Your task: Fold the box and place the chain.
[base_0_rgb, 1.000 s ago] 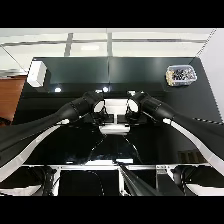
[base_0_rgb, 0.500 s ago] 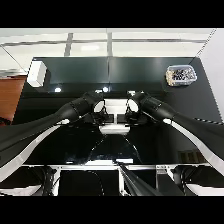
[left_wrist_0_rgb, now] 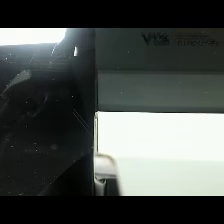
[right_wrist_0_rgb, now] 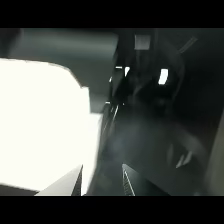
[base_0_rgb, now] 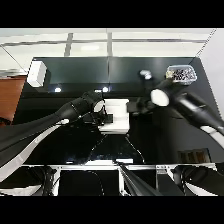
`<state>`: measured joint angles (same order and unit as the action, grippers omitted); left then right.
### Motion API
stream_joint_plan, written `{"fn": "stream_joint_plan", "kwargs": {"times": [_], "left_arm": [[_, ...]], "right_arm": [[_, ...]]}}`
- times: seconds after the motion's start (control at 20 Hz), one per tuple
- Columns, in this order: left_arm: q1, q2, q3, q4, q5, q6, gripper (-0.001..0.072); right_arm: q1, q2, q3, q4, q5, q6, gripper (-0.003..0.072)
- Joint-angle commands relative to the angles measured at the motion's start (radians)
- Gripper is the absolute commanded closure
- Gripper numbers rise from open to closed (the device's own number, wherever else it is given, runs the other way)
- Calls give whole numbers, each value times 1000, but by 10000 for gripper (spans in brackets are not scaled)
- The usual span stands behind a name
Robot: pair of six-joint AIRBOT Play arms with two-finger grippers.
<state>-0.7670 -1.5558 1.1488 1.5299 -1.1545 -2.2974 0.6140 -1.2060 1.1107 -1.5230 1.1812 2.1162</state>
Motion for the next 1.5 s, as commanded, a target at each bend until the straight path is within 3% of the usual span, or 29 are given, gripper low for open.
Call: {"fn": "stream_joint_plan", "kwargs": {"times": [0.0,0.1,0.15,0.2,0.3,0.4,0.6,0.65,0.7,0.8,1.0,1.15,1.2,1.25,1.35,1.4,1.45], "left_arm": [[0,0,0,-1,2,1,682],[0,0,0,-1,1,1,682],[0,0,0,-1,2,1,682],[0,0,0,-1,2,1,682],[0,0,0,-1,2,1,682],[0,0,0,-2,2,1,682],[0,0,0,-1,0,1,682],[0,0,0,-1,-2,1,682],[0,0,0,-1,0,1,682],[0,0,0,-2,0,1,682],[0,0,0,-1,-5,1,682],[0,0,0,-2,-5,1,681],[0,0,0,-2,-5,1,682],[0,0,0,-2,-5,1,682],[0,0,0,-2,-5,1,682],[0,0,0,-2,-5,1,682],[0,0,0,-2,-5,1,682]], "right_arm": [[-82,118,5,-373,2,-17,397],[-176,102,-22,-536,-76,-2,394],[-241,82,-37,-533,-144,3,237],[-319,43,-40,-491,-204,11,23],[-481,-63,-35,-322,-349,9,23],[-608,-188,41,-174,-404,8,25],[-713,-474,385,-137,-228,-16,26],[-723,-542,477,-137,-186,-22,52],[-727,-600,553,-137,-158,-41,123],[-734,-696,670,-134,-131,-50,159],[-745,-813,782,-129,-144,-46,161],[-757,-842,789,-118,-206,-4,163],[-764,-848,789,-98,-225,-3,236],[-770,-852,789,-71,-238,-3,245],[-777,-852,790,-38,-242,-6,452],[-781,-851,790,-14,-233,-33,591],[-785,-843,794,16,-216,-63,664]]}}
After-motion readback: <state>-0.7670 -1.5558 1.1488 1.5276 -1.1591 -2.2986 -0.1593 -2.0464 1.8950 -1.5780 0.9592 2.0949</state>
